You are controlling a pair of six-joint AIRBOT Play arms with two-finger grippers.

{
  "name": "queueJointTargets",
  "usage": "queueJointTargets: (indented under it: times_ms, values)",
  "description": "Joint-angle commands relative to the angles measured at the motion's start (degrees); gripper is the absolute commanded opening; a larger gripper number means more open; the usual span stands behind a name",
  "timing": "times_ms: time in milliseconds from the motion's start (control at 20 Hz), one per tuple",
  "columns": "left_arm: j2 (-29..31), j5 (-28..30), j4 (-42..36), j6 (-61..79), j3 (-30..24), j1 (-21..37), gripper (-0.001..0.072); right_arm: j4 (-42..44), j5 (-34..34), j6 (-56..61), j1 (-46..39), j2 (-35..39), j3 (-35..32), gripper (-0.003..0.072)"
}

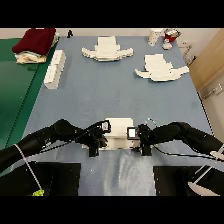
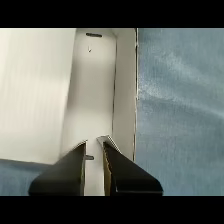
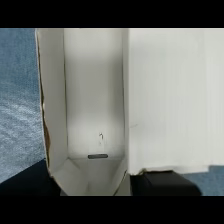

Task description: Fold the box.

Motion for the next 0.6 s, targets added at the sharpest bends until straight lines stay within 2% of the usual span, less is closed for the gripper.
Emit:
queueJointTargets:
  times_ms: [0,100,150,200,250,350,400,500,550]
  values:
    - [-1.5,1.5,-3.3,1.4,0.0,-0.7,0.0164,0.0,0.0,0.0,0.0,0.0,0.0,0.051]
    - [-1.4,1.6,-3.2,1.4,0.0,-0.7,0.0191,0.0,0.0,0.0,0.0,0.0,0.0,0.051]
    - [-1.4,1.7,-3.0,1.1,0.0,-0.7,0.0325,0.0,0.0,0.0,0.0,0.0,0.0,0.051]
    - [-1.4,1.7,-2.4,0.7,0.0,-0.7,0.0523,0.0,0.0,0.0,0.0,0.0,0.0,0.0509]
    - [-1.4,1.5,-1.8,0.7,0.0,-0.7,0.056,0.0,0.0,0.0,0.0,0.0,0.0,0.051]
    - [-1.4,1.5,-1.8,0.7,0.0,-0.7,0.0559,0.0,0.0,0.0,0.0,0.0,0.0,0.051]
    - [-1.4,1.5,-1.8,0.5,0.0,-0.7,0.0536,0.0,0.0,0.0,0.0,0.0,0.0,0.051]
    - [-1.3,1.3,0.0,-3.2,0.1,-0.7,0.0014,0.0,0.0,0.0,0.0,0.0,0.0,0.051]
    - [-1.0,0.9,2.4,-6.2,0.2,-0.7,0.0013,0.0,0.0,0.0,0.0,0.0,0.0,0.0509]
